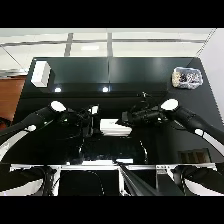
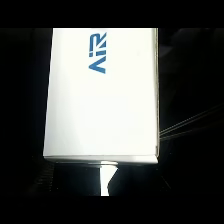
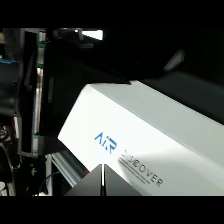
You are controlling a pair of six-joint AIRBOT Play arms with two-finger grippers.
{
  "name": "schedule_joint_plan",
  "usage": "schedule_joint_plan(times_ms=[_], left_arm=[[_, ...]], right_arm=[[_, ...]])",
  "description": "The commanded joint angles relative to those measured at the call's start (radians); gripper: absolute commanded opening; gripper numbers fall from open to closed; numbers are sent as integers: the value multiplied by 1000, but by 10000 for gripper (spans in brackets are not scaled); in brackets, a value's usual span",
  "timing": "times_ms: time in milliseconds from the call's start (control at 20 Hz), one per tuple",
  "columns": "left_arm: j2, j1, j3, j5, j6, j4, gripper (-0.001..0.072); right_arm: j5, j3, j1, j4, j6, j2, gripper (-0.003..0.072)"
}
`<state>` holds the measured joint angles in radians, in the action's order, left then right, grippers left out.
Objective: Fold the box and place the chain.
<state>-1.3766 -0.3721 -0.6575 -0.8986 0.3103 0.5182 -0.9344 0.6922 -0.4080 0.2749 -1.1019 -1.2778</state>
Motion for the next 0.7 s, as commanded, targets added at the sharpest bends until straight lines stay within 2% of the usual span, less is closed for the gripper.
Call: schedule_joint_plan(times_ms=[0,250,650], left_arm=[[0,0,-1,0,0,0,392],[0,0,-1,0,0,0,392],[0,0,-1,0,0,0,391]], right_arm=[[-29,-1,1,38,-29,-7,17],[-14,-1,1,143,-74,-21,17],[-2,-1,1,196,-61,-55,17]])
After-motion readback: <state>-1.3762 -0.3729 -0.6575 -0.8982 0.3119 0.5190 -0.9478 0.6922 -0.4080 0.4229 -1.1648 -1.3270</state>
